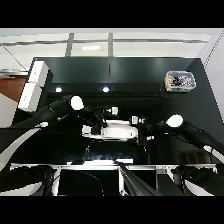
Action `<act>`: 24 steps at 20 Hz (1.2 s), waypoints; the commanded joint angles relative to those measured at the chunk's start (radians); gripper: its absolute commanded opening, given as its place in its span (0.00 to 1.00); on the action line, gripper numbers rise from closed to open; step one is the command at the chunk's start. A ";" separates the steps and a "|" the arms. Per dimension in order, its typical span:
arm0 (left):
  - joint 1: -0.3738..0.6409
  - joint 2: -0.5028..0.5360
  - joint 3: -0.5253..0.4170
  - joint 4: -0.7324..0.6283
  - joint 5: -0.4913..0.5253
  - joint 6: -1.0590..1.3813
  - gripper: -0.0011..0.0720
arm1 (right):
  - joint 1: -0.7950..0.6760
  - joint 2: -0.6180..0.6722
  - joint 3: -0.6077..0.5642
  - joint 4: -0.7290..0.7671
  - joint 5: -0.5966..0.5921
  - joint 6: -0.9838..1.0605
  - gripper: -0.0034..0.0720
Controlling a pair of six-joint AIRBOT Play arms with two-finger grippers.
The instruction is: Fold the box and place the chain.
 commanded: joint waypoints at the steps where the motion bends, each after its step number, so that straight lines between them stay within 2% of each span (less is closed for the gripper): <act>1: 0.000 0.000 0.001 0.000 0.002 0.000 0.06 | 0.000 -0.027 0.000 -0.033 -0.014 -0.058 0.97; 16: 0.000 0.000 0.000 0.000 0.001 -0.001 0.06 | 0.000 -0.060 0.000 0.003 -0.045 -0.103 0.96; 17: 0.000 0.000 0.000 0.000 0.001 -0.001 0.06 | 0.000 -0.060 0.000 0.003 -0.045 -0.103 0.91; 18: 0.000 0.000 0.000 0.000 0.001 -0.001 0.06 | 0.000 -0.060 0.000 0.003 -0.045 -0.103 0.77; 19: 0.000 0.000 0.000 0.000 0.001 -0.001 0.06 | 0.000 -0.060 0.000 0.003 -0.045 -0.104 0.75; 20: 0.000 0.000 0.000 -0.001 0.001 -0.001 0.06 | 0.000 -0.060 0.000 0.003 -0.044 -0.105 0.66; 21: 0.000 0.000 0.001 0.000 0.001 -0.001 0.10 | 0.000 -0.060 0.000 0.003 -0.043 -0.104 0.45; 22: 0.000 0.000 0.001 0.000 0.001 -0.001 0.36 | 0.000 -0.060 0.000 0.003 -0.044 -0.104 0.45; 23: 0.001 0.002 0.001 0.003 0.001 -0.002 0.69 | 0.000 -0.060 0.000 0.003 -0.043 -0.104 0.45; 24: 0.002 0.009 0.001 0.017 0.000 -0.019 0.85 | 0.000 -0.060 0.000 0.003 -0.043 -0.104 0.45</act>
